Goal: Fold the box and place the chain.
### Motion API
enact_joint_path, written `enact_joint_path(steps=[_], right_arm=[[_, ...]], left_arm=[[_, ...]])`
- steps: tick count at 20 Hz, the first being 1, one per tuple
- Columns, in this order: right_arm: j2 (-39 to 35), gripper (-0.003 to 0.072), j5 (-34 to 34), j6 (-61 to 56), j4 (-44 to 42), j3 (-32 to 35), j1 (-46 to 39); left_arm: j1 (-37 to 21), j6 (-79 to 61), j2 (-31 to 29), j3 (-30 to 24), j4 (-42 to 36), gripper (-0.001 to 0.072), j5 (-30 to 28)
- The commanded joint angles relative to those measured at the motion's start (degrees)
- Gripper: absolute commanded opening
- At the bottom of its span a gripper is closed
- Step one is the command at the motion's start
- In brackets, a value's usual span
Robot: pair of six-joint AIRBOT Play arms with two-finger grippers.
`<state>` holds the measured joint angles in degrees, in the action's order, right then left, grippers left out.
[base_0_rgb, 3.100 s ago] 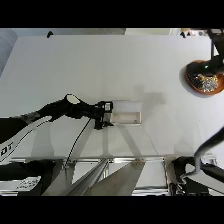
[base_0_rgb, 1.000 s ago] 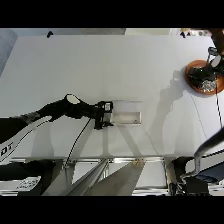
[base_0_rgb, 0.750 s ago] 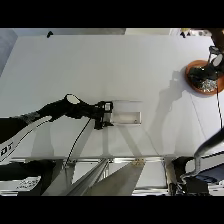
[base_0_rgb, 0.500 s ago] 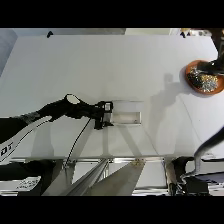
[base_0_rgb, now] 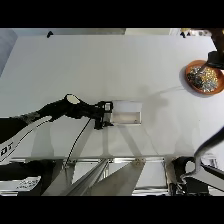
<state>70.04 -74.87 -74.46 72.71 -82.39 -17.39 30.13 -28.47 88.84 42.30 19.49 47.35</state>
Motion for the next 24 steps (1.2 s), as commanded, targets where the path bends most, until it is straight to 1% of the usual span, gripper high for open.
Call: enact_joint_path(steps=[1, 7, 12, 16, 21, 24], right_arm=[[-7.0, 0.0016, -7.6, 1.7, -6.2, 0.0, 3.5], [-15.0, 0.0016, -12.4, 1.4, -8.3, 0.1, 15.6], [-18.3, 0.0016, -16.3, -0.5, -8.3, 0.1, 24.7], [-20.2, 0.0016, -16.5, -2.1, -8.3, 0.1, 31.3], [-20.5, 0.0016, -16.3, -2.8, -8.3, 0.3, 38.6], [-20.5, 0.0016, -14.7, -3.1, -8.2, 1.1, 41.9]], left_arm=[[0.0, 0.0, 0.0, 0.0, 0.0, 0.0273, 0.0], [0.0, 0.0, 0.0, 0.0, 0.0, 0.0273, 0.0], [0.0, 0.0, 0.0, 0.0, 0.0, 0.0273, 0.0], [0.0, 0.0, 0.0, 0.0, 0.0, 0.0273, 0.0], [0.0, 0.0, 0.0, 0.0, 0.0, 0.0273, 0.0], [0.0, 0.0, 0.0, 0.0, 0.0, 0.0273, 0.0]])
